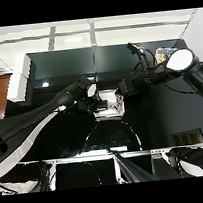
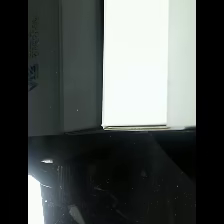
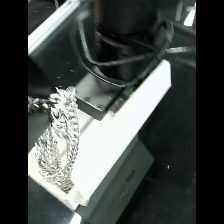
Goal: Fold the box and place the chain.
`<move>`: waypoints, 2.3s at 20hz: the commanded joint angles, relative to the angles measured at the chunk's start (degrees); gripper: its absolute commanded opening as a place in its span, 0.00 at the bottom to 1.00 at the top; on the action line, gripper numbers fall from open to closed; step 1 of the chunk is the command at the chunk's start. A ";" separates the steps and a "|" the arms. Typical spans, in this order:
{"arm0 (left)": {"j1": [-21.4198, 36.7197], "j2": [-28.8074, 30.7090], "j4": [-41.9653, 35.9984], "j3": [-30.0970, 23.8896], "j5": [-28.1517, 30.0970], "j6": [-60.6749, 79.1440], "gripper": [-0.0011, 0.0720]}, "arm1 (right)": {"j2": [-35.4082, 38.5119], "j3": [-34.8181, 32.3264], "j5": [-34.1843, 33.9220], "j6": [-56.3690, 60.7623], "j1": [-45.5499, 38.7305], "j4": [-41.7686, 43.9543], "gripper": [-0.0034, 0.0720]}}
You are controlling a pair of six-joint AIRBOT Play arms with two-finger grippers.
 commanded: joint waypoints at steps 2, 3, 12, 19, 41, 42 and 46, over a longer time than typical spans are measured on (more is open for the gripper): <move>0.00 -0.04 0.02 0.02 0.00 0.02 0.05 | -1.55 -0.35 0.13 1.64 -1.38 -3.96 0.50; 0.00 -0.04 0.00 0.02 0.04 0.02 0.05 | -1.25 -0.35 2.62 1.64 -3.26 -4.90 0.50; 0.17 -0.28 0.24 0.76 -1.31 -2.21 0.05 | 4.57 -0.37 11.21 1.18 -13.44 -13.31 0.50; 0.33 0.11 1.27 3.91 -2.97 -7.15 0.30 | 4.57 -0.37 10.51 1.20 -13.44 -13.25 0.50; 29.29 27.80 -30.34 -33.18 4.87 96.85 0.95 | 4.50 -0.37 5.42 1.22 -13.46 -14.93 0.50; 28.46 27.61 -30.67 -33.18 7.45 103.67 1.00 | 4.50 -0.37 5.14 1.22 -13.46 -15.63 0.50; 26.32 23.82 -36.52 -32.59 12.81 128.43 1.00 | 4.50 -0.37 3.56 1.22 -13.46 -16.17 0.50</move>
